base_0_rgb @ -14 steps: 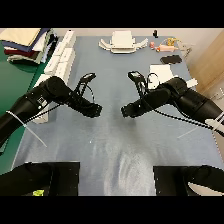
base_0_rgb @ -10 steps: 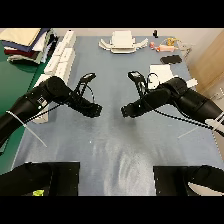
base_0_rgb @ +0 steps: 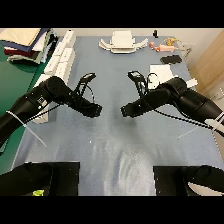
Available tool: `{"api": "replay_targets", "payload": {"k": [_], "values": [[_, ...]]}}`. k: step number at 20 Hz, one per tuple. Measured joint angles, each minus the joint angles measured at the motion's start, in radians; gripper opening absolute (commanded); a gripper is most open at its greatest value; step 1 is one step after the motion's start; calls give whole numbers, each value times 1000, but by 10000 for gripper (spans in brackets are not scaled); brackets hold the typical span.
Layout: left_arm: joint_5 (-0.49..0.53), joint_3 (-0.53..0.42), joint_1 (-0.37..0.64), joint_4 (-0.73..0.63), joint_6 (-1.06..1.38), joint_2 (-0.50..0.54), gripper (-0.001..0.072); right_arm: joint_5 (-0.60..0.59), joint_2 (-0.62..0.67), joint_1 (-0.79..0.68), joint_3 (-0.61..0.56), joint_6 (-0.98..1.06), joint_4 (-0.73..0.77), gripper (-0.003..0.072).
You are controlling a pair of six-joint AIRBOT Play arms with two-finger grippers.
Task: Fold the box.
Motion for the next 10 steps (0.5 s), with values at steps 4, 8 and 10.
{"api": "replay_targets", "payload": {"k": [4,8,10], "values": [[0,0,0,0,0,0,13,16,-3,0,0,29,2,5],[0,0,0,0,0,0,13,14,-16,-20,10,237,-33,5],[0,0,0,-1,0,0,13,-49,-38,-95,53,321,-100,167]]}}
